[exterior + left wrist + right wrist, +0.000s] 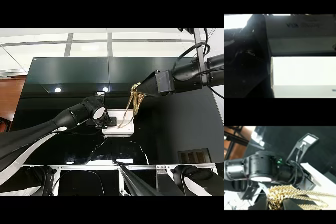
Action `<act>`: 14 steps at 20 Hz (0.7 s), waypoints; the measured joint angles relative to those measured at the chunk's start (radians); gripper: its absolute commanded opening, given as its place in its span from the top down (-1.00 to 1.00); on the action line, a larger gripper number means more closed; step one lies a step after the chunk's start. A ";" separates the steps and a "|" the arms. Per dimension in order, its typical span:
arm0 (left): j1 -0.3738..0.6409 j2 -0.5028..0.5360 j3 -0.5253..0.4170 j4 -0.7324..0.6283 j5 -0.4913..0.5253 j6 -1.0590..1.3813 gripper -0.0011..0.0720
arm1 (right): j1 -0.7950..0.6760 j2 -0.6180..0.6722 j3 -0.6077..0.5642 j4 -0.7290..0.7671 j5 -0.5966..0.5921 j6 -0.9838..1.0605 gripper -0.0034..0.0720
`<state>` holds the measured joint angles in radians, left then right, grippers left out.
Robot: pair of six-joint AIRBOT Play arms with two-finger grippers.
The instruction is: Fold the box and place the chain.
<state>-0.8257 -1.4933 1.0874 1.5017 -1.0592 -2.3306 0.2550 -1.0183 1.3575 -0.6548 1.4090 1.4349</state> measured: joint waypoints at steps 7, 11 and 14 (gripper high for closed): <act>0.000 0.000 0.000 0.000 0.000 0.000 0.89 | 0.061 -0.001 -0.106 -0.055 0.000 -0.001 0.87; 0.000 0.000 0.000 0.000 0.000 0.000 0.89 | 0.081 -0.012 -0.273 -0.079 -0.135 0.000 0.87; 0.000 0.000 0.000 0.000 0.000 0.000 0.89 | 0.100 -0.031 -0.377 -0.083 -0.233 0.000 0.87</act>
